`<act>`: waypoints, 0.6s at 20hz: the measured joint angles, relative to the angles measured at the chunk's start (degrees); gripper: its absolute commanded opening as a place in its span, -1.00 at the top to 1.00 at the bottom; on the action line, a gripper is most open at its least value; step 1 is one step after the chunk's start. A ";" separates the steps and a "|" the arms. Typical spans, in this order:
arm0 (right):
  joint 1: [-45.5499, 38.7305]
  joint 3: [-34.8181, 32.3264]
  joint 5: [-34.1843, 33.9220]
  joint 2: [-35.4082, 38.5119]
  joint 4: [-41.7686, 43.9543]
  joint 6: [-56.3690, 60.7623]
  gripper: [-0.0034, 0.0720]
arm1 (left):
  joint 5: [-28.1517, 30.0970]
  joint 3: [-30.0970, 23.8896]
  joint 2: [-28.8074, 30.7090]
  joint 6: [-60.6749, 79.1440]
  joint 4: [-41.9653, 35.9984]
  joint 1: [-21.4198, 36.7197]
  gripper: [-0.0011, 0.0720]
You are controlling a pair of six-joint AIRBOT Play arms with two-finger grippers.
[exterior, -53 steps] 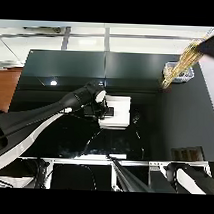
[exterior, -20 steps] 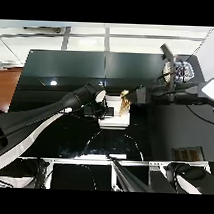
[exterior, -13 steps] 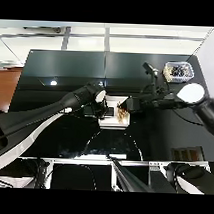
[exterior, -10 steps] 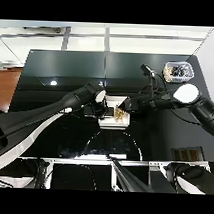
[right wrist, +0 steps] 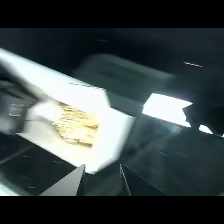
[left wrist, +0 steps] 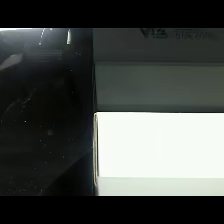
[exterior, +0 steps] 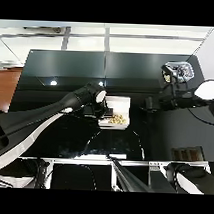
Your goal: Fold the box and place the chain.
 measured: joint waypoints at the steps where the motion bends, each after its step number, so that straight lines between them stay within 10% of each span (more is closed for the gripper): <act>1: -0.68 0.00 0.66 0.37 -1.11 0.20 0.20 | -0.02 0.07 -0.04 -0.13 0.00 0.00 0.50; 2: -1.09 0.00 1.11 0.68 -2.10 0.33 0.20 | -0.13 0.24 -0.09 -0.83 -0.02 -0.02 -0.29; 3: -1.38 0.00 1.49 0.85 -2.69 0.37 0.20 | -0.59 0.50 0.00 -1.53 0.00 -0.11 -0.60; 12: -2.19 0.00 1.27 1.38 -5.16 0.59 0.20 | -5.77 -6.84 17.05 0.44 13.99 -0.20 -0.60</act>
